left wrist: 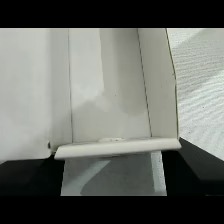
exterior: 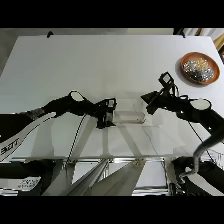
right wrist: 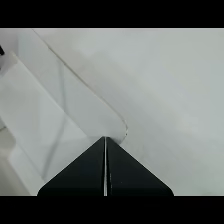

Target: Fold the box and place the chain.

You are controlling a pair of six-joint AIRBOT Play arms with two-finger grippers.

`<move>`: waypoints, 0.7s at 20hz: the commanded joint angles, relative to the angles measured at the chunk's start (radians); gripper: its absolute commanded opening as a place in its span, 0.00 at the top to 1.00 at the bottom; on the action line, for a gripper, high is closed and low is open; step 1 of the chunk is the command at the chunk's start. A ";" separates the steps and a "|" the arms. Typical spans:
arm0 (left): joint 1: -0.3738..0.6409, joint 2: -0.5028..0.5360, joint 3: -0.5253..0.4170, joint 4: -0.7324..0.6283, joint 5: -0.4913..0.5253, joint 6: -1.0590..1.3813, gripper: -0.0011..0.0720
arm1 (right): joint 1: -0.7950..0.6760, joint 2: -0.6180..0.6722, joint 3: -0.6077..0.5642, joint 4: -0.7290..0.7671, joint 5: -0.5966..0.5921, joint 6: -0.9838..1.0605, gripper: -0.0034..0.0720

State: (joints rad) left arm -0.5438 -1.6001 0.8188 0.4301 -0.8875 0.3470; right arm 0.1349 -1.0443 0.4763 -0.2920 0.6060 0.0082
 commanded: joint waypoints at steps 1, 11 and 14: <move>0.000 0.000 0.000 0.000 0.000 0.001 0.70 | 0.001 -0.077 0.001 -0.010 -0.014 0.023 0.93; 0.000 0.000 0.000 0.000 0.001 0.001 0.70 | 0.001 -0.135 0.012 -0.130 0.027 0.099 0.93; 0.000 0.000 0.000 0.000 0.001 0.000 0.70 | 0.001 -0.089 0.055 -0.196 0.120 0.149 0.93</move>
State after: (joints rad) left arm -0.5438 -1.6001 0.8188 0.4301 -0.8871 0.3473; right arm 0.1352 -1.1576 0.5034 -0.4294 0.6563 0.1154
